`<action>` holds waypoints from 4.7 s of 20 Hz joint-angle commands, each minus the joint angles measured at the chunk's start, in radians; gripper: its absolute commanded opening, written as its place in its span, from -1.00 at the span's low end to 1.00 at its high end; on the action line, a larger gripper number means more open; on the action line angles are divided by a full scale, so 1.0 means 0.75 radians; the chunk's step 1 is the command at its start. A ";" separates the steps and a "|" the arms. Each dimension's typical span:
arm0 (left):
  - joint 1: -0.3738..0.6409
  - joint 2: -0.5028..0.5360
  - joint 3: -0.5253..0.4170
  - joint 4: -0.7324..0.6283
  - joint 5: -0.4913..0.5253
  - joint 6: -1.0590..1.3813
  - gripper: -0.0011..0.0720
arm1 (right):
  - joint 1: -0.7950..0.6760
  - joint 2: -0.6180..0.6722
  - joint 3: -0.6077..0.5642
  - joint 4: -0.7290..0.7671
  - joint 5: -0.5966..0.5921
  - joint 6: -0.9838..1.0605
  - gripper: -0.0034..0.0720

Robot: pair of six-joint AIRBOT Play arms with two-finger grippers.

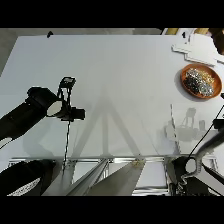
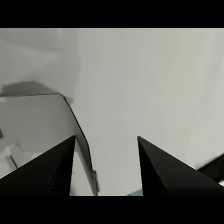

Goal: Fold the box and place the chain.

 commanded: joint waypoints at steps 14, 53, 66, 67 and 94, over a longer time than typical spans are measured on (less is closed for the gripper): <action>0.001 -0.001 0.000 0.000 0.000 0.001 -0.95 | 0.527 0.299 -0.003 0.660 0.191 -0.130 -0.86; 0.272 -0.657 0.094 -1.734 0.051 2.211 0.39 | 1.222 0.702 -0.494 1.051 -0.459 0.179 -0.86; 0.240 -0.602 0.106 -1.680 0.169 2.758 -0.96 | 1.222 0.728 -0.427 1.028 -0.409 0.170 -0.05; 0.220 -0.578 0.107 -1.648 0.188 2.814 -0.96 | 1.222 0.731 -0.389 1.003 -0.383 0.168 -0.05; -0.033 -0.653 0.106 -1.669 0.621 3.157 -0.96 | 1.222 0.735 -0.208 0.886 -0.283 0.168 -0.05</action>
